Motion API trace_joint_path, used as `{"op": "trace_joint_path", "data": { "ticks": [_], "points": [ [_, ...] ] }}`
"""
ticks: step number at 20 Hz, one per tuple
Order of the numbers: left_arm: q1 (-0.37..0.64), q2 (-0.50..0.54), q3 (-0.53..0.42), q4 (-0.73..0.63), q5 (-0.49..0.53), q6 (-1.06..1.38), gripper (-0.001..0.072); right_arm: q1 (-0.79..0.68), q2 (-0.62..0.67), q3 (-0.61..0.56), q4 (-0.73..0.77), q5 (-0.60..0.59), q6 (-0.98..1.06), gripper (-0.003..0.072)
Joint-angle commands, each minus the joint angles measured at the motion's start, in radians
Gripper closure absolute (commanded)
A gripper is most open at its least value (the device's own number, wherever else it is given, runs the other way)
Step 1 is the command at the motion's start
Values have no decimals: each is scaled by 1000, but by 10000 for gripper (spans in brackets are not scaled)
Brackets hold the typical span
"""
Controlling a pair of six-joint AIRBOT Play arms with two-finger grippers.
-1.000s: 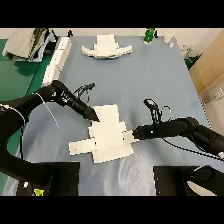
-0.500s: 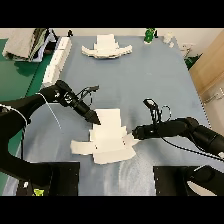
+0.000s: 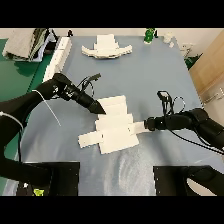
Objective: Fold the box.
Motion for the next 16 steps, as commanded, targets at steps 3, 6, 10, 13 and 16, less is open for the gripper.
{"op": "trace_joint_path", "data": {
  "ticks": [3,6,10,13,16],
  "points": [
    [-91,172,-34,-5,216,145,701,-109,1,61,-91,-42,164,53],
    [-159,212,-118,2,304,210,701,-116,1,150,-89,-48,196,54],
    [-269,283,-274,-4,517,312,701,-116,1,248,-96,-63,196,99],
    [-334,354,-359,-11,594,427,699,-115,0,253,-96,-77,210,99],
    [-354,362,-365,-24,594,478,698,-115,-1,252,-94,-77,219,99]
  ]
}}
